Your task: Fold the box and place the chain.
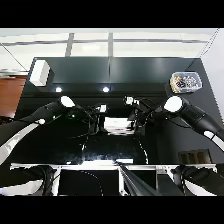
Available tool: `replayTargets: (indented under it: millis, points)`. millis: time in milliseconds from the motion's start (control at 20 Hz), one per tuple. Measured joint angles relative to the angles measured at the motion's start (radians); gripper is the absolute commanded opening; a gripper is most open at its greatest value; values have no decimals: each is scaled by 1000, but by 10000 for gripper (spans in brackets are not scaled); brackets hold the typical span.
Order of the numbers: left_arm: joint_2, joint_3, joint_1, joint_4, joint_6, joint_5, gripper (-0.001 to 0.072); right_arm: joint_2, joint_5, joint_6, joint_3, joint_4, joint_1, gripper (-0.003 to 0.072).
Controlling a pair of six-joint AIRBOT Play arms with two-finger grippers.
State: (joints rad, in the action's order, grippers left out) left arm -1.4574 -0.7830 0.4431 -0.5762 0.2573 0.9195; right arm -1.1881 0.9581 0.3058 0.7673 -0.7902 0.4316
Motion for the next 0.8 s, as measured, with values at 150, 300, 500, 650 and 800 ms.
replayTargets:
  millis: [150, 300, 500, 650, 800]
  points:
    - [0, 0, 0, 0, 0, 0, 469, 0, -1, 1, 0, -1, 0, 390]
    - [0, 0, 0, 0, 0, 0, 469, 0, -6, 7, 0, -25, 12, 390]
    - [0, 0, 0, 0, 0, 0, 469, -5, -24, 34, 0, -63, 34, 390]
    - [0, 0, 0, 0, 0, 0, 469, -9, -34, 45, 1, -78, 40, 390]
    - [0, 0, 0, 0, -1, 0, 469, -11, -37, 54, 3, -82, 42, 390]
